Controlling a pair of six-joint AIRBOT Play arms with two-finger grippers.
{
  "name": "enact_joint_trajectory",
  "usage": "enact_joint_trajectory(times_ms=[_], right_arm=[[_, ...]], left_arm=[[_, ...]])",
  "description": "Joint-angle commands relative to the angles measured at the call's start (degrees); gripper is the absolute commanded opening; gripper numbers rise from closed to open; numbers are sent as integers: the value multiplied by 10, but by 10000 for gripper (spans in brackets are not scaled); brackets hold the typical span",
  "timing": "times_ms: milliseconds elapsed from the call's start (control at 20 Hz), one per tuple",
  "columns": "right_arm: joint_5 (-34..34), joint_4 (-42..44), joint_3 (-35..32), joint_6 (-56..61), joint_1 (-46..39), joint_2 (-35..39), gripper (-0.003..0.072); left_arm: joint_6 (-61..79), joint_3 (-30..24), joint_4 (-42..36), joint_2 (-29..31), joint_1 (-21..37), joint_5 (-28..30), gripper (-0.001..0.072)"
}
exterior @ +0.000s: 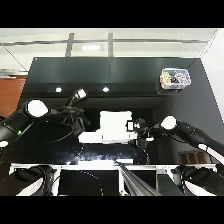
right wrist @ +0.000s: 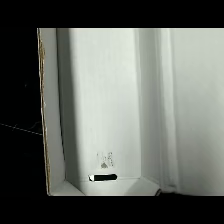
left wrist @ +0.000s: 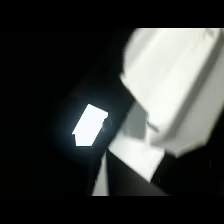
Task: Fold the box and place the chain.
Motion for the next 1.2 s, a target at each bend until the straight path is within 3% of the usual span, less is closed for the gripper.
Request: enact_joint_trajectory(times_ms=[0,50,300,600,650,800,850,1150], right_arm=[[11,0,0,0,1,0,305],[14,0,0,0,1,0,305],[14,0,0,1,1,0,305],[14,0,0,1,1,0,305],[14,0,0,1,1,0,305],[14,0,0,1,1,0,305],[14,0,0,1,1,0,305],[14,0,0,1,1,0,305]], left_arm=[[179,-34,34,12,-11,-59,626],[192,-45,34,11,-23,-35,711],[212,-80,32,-5,-98,101,709],[210,-80,-30,-26,-147,144,686],[210,-80,-39,-26,-146,145,628],[208,-80,-42,-26,-146,138,258],[207,-80,-44,-26,-146,133,217],[207,-80,-89,-27,-146,118,218]])
